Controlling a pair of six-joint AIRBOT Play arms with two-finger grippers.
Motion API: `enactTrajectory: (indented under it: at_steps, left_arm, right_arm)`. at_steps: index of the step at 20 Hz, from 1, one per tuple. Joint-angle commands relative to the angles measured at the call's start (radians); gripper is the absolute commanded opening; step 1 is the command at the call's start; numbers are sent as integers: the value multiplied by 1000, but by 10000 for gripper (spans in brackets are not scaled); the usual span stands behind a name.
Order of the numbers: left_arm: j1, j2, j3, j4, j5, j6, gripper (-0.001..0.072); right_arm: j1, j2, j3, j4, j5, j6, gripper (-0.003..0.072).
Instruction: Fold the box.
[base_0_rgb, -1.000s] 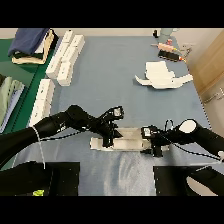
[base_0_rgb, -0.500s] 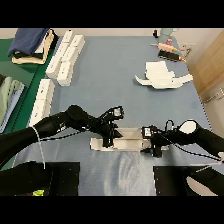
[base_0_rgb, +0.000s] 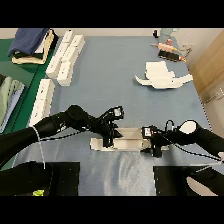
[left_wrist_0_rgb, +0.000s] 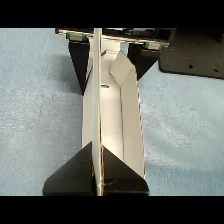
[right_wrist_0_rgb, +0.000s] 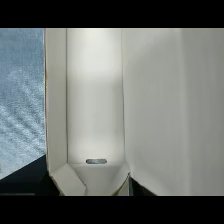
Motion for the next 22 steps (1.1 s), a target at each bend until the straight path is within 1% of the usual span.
enactTrajectory:
  at_steps: [1, 14, 22]
  left_arm:
    - [0, 1, 1, 0, 0, 0, 16]
    - [0, 1, 1, -11, 10, 0, 17]
    - [0, 1, 1, -10, -18, -5, 18]
  right_arm:
    - [0, 0, 0, 0, -7, 1, 452]
    - [0, 0, 0, 0, -7, 1, 452]
    - [0, 0, 0, 0, -7, 0, 452]
